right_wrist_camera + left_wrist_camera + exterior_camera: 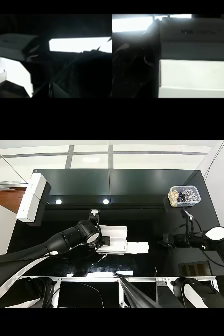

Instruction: Fold the box and place the chain.

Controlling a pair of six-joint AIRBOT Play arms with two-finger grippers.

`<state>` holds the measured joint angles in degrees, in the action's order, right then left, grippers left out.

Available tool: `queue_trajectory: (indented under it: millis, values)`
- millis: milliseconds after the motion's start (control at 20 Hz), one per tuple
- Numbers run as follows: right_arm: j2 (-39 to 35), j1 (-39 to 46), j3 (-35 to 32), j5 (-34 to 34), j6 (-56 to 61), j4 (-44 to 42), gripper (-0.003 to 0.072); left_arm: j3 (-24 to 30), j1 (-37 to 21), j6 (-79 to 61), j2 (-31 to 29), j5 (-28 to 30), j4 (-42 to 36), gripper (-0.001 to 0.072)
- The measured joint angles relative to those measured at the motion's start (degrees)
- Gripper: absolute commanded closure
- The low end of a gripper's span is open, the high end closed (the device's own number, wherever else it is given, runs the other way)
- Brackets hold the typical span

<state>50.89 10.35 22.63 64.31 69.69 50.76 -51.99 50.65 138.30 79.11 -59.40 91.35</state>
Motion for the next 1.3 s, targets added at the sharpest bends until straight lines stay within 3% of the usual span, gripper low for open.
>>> queue_trajectory:
  millis: [200, 500, 550, 700, 750, 1000, 1250, 1300]
  values:
    - [7.3, -0.8, -3.0, 0.8, -0.3, -6.1, 0.0639, 0.0, 0.0, 0.0, 0.0, -0.1, -0.1, 0.0681]
    - [17.4, -10.4, -3.6, -2.4, -8.9, -20.5, 0.0637, 0.0, 0.0, 0.0, 0.0, -0.3, -0.1, 0.0681]
    - [18.3, -12.2, -3.3, -2.8, -10.0, -22.5, 0.0607, 0.0, 0.0, 0.0, 0.0, -0.3, -0.1, 0.0681]
    - [19.7, -17.0, -1.5, -2.8, -12.0, -26.8, 0.0037, 0.0, 0.0, 0.0, 0.0, -0.5, -0.1, 0.0681]
    - [19.9, -18.1, -0.5, -2.3, -12.5, -27.9, 0.0004, 0.0, 0.0, -0.1, 0.0, -0.5, -0.1, 0.0681]
    - [20.5, -22.1, 4.9, 0.9, -12.5, -26.5, 0.0007, 0.0, 0.0, 0.0, 0.0, -0.7, -0.1, 0.0681]
    - [20.5, -28.8, 10.6, -1.6, -5.2, -21.2, 0.0052, 0.0, 0.0, 0.0, 0.0, -1.0, -0.2, 0.0681]
    - [20.5, -30.4, 11.7, -3.0, -2.6, -19.2, 0.0135, 0.0, 0.0, 0.0, 0.0, -1.1, -0.2, 0.0681]
